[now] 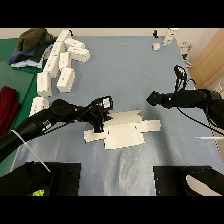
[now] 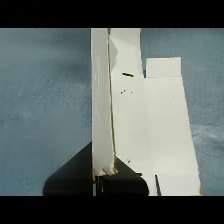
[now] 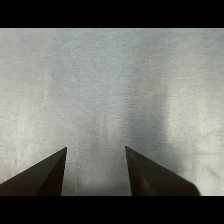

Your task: Fold the box.

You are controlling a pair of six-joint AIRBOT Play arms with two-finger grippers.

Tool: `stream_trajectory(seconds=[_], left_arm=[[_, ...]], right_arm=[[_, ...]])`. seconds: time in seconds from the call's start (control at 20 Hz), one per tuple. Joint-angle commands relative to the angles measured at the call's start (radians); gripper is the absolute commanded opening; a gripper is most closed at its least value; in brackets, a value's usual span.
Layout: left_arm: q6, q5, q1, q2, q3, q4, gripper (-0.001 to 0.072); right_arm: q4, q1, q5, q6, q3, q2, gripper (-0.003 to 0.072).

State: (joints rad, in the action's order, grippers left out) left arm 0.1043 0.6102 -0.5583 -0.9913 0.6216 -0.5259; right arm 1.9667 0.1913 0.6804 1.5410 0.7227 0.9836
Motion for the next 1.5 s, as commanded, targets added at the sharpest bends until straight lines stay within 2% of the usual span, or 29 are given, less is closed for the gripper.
stream_trajectory(seconds=[0.0, 0.1, 0.25, 0.35, 0.5, 0.55, 0.7, 0.85, 1.15, 1.35, 1.45], left_arm=[[0.04, 0.122, 0.033, -0.019, 0.026, 0.002, 0.0014], [0.145, 0.11, 0.012, -0.019, 0.021, 0.005, 0.0013], [0.248, 0.021, -0.038, -0.016, -0.008, 0.068, 0.0011], [0.337, -0.053, -0.064, 0.001, -0.052, 0.172, 0.001], [0.598, -0.173, -0.101, 0.078, -0.149, 0.415, 0.0009], [0.671, -0.194, -0.113, 0.103, -0.18, 0.459, 0.0009], [0.729, -0.248, -0.164, 0.127, -0.241, 0.449, 0.001], [0.722, -0.306, -0.219, 0.101, -0.243, 0.438, 0.001], [0.688, -0.333, -0.221, 0.01, -0.244, 0.437, 0.001], [0.678, -0.371, -0.219, 0.028, -0.239, 0.436, 0.0013], [0.583, -0.363, -0.207, 0.05, -0.224, 0.436, 0.0013]], right_arm=[[0.011, 0.0, -0.011, 0.0, 0.001, 0.0, 0.0569], [0.017, 0.0, -0.014, 0.0, 0.001, 0.0, 0.0569], [0.032, 0.0, -0.014, 0.0, 0.001, 0.0, 0.0569], [0.034, 0.002, -0.014, -0.001, 0.001, 0.0, 0.0568], [0.039, 0.002, -0.014, -0.001, 0.001, 0.0, 0.0568], [0.039, 0.002, -0.015, -0.001, 0.001, 0.0, 0.0569], [0.039, 0.002, -0.026, -0.001, 0.001, 0.0, 0.0569], [0.046, 0.002, -0.027, -0.001, 0.001, 0.0, 0.0569], [0.05, 0.002, -0.025, -0.001, 0.001, 0.0, 0.0569], [0.05, 0.002, -0.025, -0.001, 0.001, 0.0, 0.0569], [0.051, 0.002, -0.023, -0.001, 0.001, 0.0, 0.0569]])
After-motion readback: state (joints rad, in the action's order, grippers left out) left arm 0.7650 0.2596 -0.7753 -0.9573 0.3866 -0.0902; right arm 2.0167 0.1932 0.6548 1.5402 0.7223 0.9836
